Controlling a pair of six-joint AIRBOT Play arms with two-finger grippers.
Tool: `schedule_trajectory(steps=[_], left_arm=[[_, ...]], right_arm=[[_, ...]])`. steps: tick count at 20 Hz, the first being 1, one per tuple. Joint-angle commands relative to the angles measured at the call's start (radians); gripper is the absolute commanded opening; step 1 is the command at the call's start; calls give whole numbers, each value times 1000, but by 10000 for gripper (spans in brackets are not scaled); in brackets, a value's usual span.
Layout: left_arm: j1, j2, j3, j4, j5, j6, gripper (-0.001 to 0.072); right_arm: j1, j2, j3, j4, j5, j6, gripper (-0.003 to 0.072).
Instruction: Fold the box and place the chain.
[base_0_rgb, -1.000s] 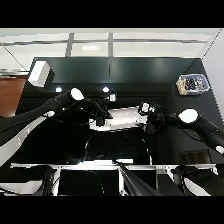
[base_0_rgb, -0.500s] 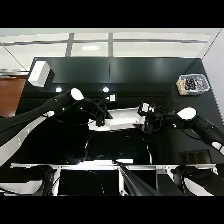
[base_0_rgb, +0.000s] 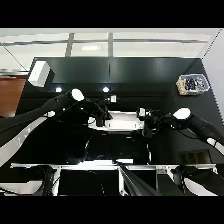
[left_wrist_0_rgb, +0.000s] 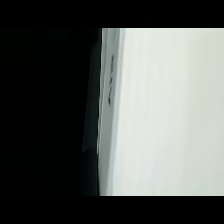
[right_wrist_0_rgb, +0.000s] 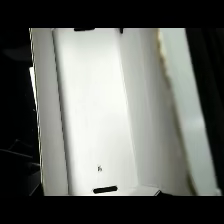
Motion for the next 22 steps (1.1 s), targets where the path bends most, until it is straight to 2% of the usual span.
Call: schedule_trajectory(steps=[1, 17, 18, 19, 22], left_arm=[[1, 0, 1, -1, 3, -1, 28], [1, 0, 1, -1, 3, -2, 29], [1, 0, 1, -2, 3, -2, 29], [1, 0, 1, -2, 2, -2, 29], [1, 0, 1, -5, 0, -4, 29]], right_arm=[[0, -33, -1, -31, -7, 2, 668], [1, -65, -1, -34, -27, 3, 666], [1, -65, -1, -35, -27, 3, 651], [1, -65, -1, -34, -27, 4, 484], [1, -65, -1, -34, -30, 6, 488]])
